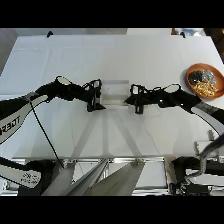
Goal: Fold the box and place the chain.
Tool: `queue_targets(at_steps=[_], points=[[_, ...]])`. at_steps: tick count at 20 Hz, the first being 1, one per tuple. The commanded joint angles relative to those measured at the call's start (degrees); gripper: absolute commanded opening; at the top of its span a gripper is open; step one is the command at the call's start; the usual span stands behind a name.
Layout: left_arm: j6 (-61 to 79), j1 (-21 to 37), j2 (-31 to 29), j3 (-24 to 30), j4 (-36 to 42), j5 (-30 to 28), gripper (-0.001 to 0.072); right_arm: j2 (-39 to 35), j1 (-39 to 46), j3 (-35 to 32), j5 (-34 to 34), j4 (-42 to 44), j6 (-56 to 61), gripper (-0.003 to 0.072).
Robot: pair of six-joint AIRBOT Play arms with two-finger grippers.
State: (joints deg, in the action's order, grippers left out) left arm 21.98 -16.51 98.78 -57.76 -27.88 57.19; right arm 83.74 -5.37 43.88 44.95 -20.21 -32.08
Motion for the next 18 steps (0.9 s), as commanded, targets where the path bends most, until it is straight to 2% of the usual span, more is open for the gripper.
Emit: queue_targets(at_steps=[1, 8, 13, 15, 17, 18], points=[[0.0, 0.0, 0.0, 0.0, 0.0, 0.0, 0.0145, -0.7, 0.0, 0.0, 0.5, 1.2, -0.4, 0.0009], [0.0, 0.0, 0.0, 0.0, 0.0, 0.0, 0.0145, -9.0, 0.0, 0.0, 0.7, 1.2, -0.2, 0.0009], [0.0, 0.0, 0.0, 0.0, 0.0, 0.0, 0.0145, -13.1, 2.2, 0.0, 0.2, 0.0, 7.1, 0.0009], [0.0, 0.0, 0.0, 0.0, 0.0, 0.0, 0.0145, -13.0, 3.9, 0.0, -1.1, -6.4, 9.0, 0.0007], [0.0, 0.0, 0.0, 0.0, 0.0, 0.0, 0.0145, -12.7, 5.1, 0.0, -1.7, -16.7, 9.8, 0.0009], [0.0, 0.0, 0.0, 0.0, 0.0, 0.0, 0.0145, -12.0, 5.1, 0.0, -1.6, -21.1, 9.8, 0.0038]])
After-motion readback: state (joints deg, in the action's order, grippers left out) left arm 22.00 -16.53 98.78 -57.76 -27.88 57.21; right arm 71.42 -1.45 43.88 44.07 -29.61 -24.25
